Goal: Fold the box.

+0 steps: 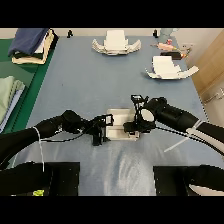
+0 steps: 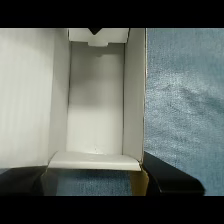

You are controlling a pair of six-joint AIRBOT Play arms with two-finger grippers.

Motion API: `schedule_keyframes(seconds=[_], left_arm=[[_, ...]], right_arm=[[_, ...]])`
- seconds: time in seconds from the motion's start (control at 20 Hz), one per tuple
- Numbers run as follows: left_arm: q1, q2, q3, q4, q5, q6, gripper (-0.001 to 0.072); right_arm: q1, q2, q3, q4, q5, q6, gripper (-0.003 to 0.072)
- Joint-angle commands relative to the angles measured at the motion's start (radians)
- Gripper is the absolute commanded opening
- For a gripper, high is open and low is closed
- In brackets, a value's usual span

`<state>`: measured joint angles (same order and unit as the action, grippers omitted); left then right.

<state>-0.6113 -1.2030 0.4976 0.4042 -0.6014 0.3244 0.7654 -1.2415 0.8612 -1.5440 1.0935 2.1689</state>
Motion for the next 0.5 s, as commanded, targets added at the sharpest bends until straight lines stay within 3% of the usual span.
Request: schedule_keyframes(seconds=[0.0, 0.3, 0.45], left_arm=[[0.0, 0.0, 0.001, 0.0, 0.0, 0.0, 0.0494], [0.0, 0.0, 0.001, 0.0, 0.0, 0.0, 0.0495], [0.0, 0.0, 0.001, 0.0, 0.0, 0.0, 0.0494]], right_arm=[[0.023, -0.06, 0.045, -0.082, 0.069, 0.14, 0.0409], [0.031, -0.1, 0.045, -0.098, 0.069, 0.216, 0.0322], [0.042, -0.123, 0.046, -0.098, 0.069, 0.218, 0.0107]])
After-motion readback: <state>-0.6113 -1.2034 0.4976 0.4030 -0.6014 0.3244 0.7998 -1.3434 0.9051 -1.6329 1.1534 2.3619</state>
